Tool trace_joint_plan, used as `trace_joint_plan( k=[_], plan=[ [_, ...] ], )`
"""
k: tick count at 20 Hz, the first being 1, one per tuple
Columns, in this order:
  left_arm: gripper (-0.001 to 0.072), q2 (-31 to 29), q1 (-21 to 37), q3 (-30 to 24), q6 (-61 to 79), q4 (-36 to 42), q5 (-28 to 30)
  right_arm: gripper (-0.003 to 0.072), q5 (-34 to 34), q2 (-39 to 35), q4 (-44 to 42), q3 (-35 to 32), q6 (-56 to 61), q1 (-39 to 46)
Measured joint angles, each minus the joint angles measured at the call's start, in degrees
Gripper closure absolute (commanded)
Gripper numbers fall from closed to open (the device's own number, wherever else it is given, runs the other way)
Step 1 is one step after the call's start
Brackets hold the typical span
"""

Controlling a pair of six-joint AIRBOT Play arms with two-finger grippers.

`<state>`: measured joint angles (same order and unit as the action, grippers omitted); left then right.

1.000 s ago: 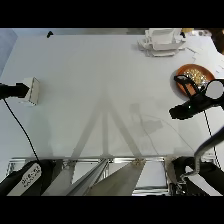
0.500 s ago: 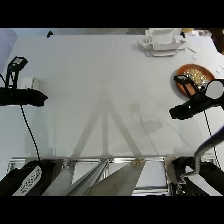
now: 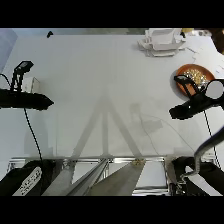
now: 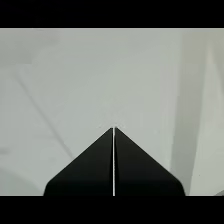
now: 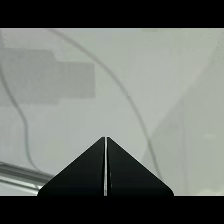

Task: Fold the box and place the chain.

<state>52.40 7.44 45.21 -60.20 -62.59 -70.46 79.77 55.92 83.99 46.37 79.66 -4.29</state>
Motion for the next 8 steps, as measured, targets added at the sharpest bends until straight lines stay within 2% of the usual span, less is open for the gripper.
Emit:
trace_joint_plan(
  k=[8],
  plan=[
    [0.0702,0.00,-0.02,0.00,-0.24,0.39,2.10,0.0670,0.00,0.00,0.00,0.00,0.00,0.00]
  ],
)
